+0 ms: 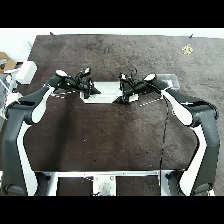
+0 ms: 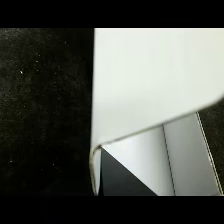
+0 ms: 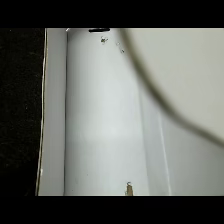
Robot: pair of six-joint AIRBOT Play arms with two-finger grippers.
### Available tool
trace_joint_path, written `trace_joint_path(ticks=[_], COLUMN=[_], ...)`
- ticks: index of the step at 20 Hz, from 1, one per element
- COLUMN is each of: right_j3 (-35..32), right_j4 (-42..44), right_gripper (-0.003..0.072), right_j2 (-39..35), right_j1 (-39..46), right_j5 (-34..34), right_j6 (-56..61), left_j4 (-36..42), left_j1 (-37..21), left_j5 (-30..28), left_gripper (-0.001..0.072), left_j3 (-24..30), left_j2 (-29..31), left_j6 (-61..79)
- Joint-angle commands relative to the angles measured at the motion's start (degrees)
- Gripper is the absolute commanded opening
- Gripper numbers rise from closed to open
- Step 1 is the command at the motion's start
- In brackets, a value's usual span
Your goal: Fold the box and place the chain.
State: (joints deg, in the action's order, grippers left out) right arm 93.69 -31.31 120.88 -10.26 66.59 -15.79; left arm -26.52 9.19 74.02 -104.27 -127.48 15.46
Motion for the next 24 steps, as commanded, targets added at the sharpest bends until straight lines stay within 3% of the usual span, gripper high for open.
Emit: trace_joint_path(ticks=[1, 24], right_j3=[-0.02, -0.02], right_j4=[-0.22, -0.22], right_gripper=[0.0426, 0.0426], right_j2=[0.04, 0.04], right_j1=[-0.02, -0.02], right_j5=[-0.13, -0.11], right_j6=[-0.02, -0.02], left_j4=[0.0, 0.02], left_j1=[0.0, -0.02], left_j5=[-0.04, 0.79], left_gripper=[0.0013, 0.0037], left_j3=[0.0, 0.0], left_j2=[-0.02, 0.02], left_j6=[-0.02, -0.22])
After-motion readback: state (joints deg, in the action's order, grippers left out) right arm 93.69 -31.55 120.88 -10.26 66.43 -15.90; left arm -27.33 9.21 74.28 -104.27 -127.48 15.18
